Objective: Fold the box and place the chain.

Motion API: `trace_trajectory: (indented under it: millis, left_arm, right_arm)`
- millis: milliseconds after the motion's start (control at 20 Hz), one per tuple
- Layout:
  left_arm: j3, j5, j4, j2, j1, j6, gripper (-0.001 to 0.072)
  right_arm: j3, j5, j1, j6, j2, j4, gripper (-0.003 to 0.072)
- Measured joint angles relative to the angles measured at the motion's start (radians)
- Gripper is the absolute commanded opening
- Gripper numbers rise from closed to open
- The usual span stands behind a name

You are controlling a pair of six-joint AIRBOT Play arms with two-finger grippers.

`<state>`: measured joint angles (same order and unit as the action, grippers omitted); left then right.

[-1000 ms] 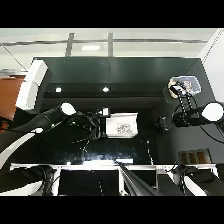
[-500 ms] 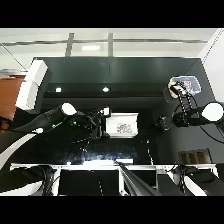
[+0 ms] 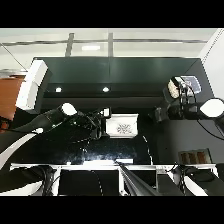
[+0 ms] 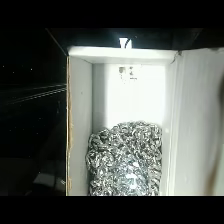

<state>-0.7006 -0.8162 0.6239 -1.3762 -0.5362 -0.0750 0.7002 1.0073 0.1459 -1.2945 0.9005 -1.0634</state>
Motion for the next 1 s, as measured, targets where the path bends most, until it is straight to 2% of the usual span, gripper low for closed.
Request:
trace_trajectory:
  millis: [250, 450, 800, 1000]
  left_arm:
    - [0.000, 0.000, 0.002, 0.000, 0.000, 0.000, 0.0477]
    - [0.000, 0.000, 0.003, 0.000, 0.000, 0.000, 0.0477]
    - [0.000, 0.000, 0.004, 0.000, 0.000, 0.001, 0.0478]
    - [0.000, 0.000, 0.004, 0.000, 0.000, 0.001, 0.0477]
  right_arm:
    - [0.108, -0.037, 0.012, 0.219, 0.161, 0.204, 0.0704]
    - [0.142, 0.011, 0.034, 0.494, 0.267, 0.303, 0.0703]
    - [0.154, 0.218, 0.042, 0.808, 0.311, 0.390, 0.0703]
    - [0.155, 0.245, 0.042, 0.908, 0.315, 0.408, 0.0695]
